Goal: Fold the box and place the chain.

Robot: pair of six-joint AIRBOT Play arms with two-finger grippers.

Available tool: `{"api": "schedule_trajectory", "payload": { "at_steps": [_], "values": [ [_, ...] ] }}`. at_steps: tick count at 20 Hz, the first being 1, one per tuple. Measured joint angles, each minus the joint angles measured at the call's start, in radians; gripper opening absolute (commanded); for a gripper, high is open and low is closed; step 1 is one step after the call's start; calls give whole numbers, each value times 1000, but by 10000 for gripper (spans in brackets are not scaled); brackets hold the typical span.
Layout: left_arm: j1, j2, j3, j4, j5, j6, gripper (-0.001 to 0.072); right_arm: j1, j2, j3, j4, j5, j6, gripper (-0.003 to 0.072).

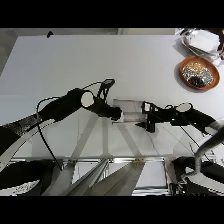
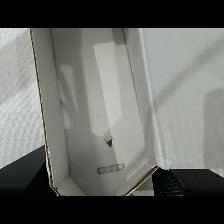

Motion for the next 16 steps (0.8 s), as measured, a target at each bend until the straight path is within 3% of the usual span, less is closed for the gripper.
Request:
{"api": "schedule_trajectory", "payload": {
  "at_steps": [10, 16],
  "values": [
    [-57, -101, 146, 180, -153, -284, 494, 0, 0, 0, 0, 0, 0, 411],
    [-83, -155, 184, 254, -183, -462, 492, 0, 0, 0, 0, 0, 0, 411]
  ]
}}
